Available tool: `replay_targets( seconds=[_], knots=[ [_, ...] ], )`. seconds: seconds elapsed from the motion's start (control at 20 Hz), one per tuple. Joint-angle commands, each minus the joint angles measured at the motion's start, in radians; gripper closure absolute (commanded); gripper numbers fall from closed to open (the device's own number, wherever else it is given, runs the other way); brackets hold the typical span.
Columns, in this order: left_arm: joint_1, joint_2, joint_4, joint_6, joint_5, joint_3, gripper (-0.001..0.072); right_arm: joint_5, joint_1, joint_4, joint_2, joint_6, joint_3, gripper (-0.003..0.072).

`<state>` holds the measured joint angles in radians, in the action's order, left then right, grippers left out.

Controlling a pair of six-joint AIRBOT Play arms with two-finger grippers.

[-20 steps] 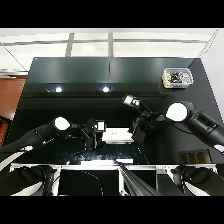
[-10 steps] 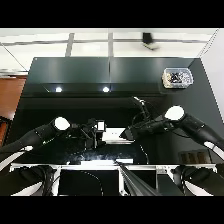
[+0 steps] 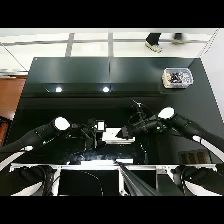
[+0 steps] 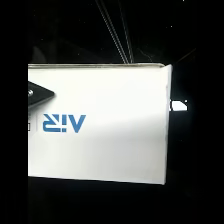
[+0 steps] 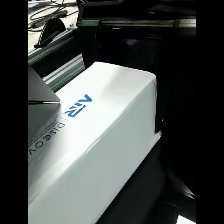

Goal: Fold the box and place the chain.

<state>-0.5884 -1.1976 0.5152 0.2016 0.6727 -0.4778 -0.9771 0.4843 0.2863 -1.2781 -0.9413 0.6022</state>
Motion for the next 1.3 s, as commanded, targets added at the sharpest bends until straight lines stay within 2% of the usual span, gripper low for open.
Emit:
replay_targets(
  seconds=[0.0,0.4,0.6,0.7,0.85,0.95,1.0,1.05,1.15,1.25],
  knots=[
    [0.0,0.0,0.0,0.0,0.0,0.0,0.0419,0.033,0.005,0.017,-0.011,0.003,-0.001,0.0681],
    [0.0,0.0,0.0,0.0,0.0,0.0,0.0419,0.063,0.019,0.024,-0.009,0.02,0.0,0.0678],
    [0.0,0.0,0.0,0.0,0.0,0.0,0.042,0.051,0.0,0.027,0.087,0.052,0.024,0.0678],
    [0.0,0.0,0.0,0.0,0.001,0.0,0.042,0.023,-0.056,0.127,0.182,0.047,0.058,0.0678],
    [0.0,0.003,0.0,-0.001,0.002,-0.002,0.0419,-0.049,-0.238,0.336,0.311,-0.092,0.118,0.0678],
    [0.002,0.019,0.003,-0.001,0.012,-0.007,0.0414,-0.124,-0.366,0.332,0.362,-0.099,0.131,0.0677],
    [0.003,0.034,0.008,-0.01,0.013,-0.01,0.0276,-0.163,-0.414,0.328,0.372,-0.099,0.131,0.0677],
    [0.005,0.055,0.019,-0.05,0.01,-0.011,-0.0004,-0.204,-0.451,0.328,0.375,-0.099,0.131,0.0677],
    [0.012,0.104,0.12,-0.15,0.029,-0.023,-0.0002,-0.24,-0.486,0.329,0.375,-0.099,0.131,0.0677],
    [0.027,0.151,0.246,-0.265,0.1,-0.047,-0.0002,-0.234,-0.486,0.327,0.375,-0.098,0.131,0.0677]
  ],
)
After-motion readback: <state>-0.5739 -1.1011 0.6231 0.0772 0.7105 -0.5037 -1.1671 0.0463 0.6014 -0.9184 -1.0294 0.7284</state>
